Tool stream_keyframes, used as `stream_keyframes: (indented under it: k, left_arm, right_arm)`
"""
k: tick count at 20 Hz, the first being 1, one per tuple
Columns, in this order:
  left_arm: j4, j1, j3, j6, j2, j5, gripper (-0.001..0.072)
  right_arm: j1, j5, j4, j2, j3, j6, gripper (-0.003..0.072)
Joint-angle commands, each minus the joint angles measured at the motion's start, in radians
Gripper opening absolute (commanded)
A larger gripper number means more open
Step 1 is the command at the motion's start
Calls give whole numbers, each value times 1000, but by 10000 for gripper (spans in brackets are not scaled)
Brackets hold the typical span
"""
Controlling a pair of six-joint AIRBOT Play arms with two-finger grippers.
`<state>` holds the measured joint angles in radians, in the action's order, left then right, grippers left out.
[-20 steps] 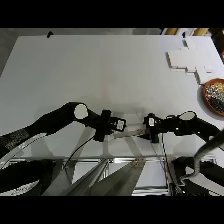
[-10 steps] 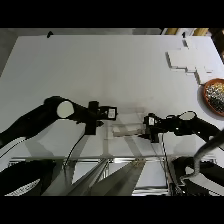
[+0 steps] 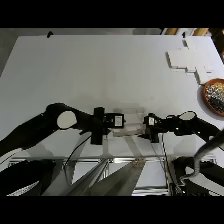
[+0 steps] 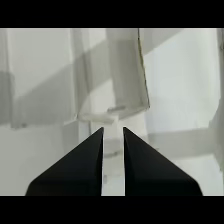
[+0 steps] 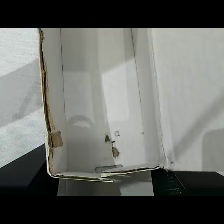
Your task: Fold the box and place the chain.
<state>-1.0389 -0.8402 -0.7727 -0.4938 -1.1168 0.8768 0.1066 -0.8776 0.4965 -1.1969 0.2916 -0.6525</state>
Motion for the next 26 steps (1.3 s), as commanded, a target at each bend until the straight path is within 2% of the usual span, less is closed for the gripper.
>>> stream_keyframes:
  k: [1, 3, 7, 9, 11, 12, 13, 14, 16, 20, 26]
  left_arm:
    - [56, -31, -1, -6, -83, -37, 129]
    - [42, -15, -1, -29, -123, 6, 129]
    - [-74, 39, 0, -143, -119, 144, 130]
    - [-110, 67, 0, -142, -119, 164, 133]
    - [-140, 78, 0, -128, -121, 146, 157]
    - [-149, 80, 0, -97, -123, 138, 188]
    - [-149, 80, 0, -43, -128, 136, 256]
    - [-147, 79, 0, 9, -134, 132, 278]
    - [-114, 67, 0, 97, -148, 89, 277]
    - [31, 49, 0, 131, -179, -91, 273]
    - [90, 28, 0, 131, -216, -97, 268]
  right_arm:
    - [0, -1, 0, 0, 1, 0, 461]
    - [0, -1, 0, 0, 1, 0, 461]
    - [0, -1, 0, 0, 1, 0, 461]
    - [0, -1, 0, 0, 1, 0, 461]
    - [0, -1, 0, 0, 1, 0, 461]
    - [0, -1, 0, 0, 1, 0, 461]
    - [0, -1, 0, 0, 1, 0, 461]
    - [0, -1, 0, 0, 1, 0, 461]
    - [0, -1, 0, 0, 1, 0, 461]
    - [0, -1, 0, 0, 1, 0, 461]
    - [0, -1, 0, 0, 1, 0, 461]
